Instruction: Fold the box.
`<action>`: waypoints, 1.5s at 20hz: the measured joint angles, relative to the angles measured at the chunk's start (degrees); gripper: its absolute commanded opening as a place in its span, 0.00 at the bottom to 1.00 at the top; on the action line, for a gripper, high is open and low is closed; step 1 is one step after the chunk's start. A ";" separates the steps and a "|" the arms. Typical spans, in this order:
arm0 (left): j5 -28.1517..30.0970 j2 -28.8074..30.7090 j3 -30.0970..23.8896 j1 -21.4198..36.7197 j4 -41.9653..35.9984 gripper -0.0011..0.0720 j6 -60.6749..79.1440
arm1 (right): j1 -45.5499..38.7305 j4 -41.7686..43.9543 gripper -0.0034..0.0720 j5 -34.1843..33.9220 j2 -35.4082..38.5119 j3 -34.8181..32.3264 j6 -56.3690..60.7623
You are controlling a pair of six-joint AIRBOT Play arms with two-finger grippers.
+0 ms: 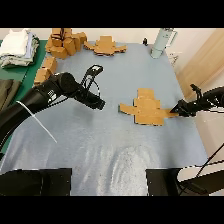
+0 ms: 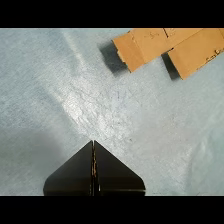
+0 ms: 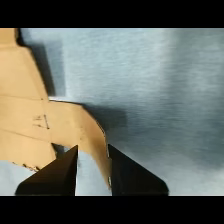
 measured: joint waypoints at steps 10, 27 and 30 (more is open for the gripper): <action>0.04 0.00 0.00 0.00 0.00 0.03 -0.02 | 4.13 2.97 0.05 -1.90 -1.88 1.79 -3.30; 0.70 0.00 0.00 0.00 -0.02 0.03 -0.02 | 31.36 15.52 0.05 12.46 24.76 -24.09 11.06; 1.14 0.00 0.00 0.00 -0.04 0.03 0.00 | 35.69 13.81 0.05 17.31 29.46 -29.55 15.28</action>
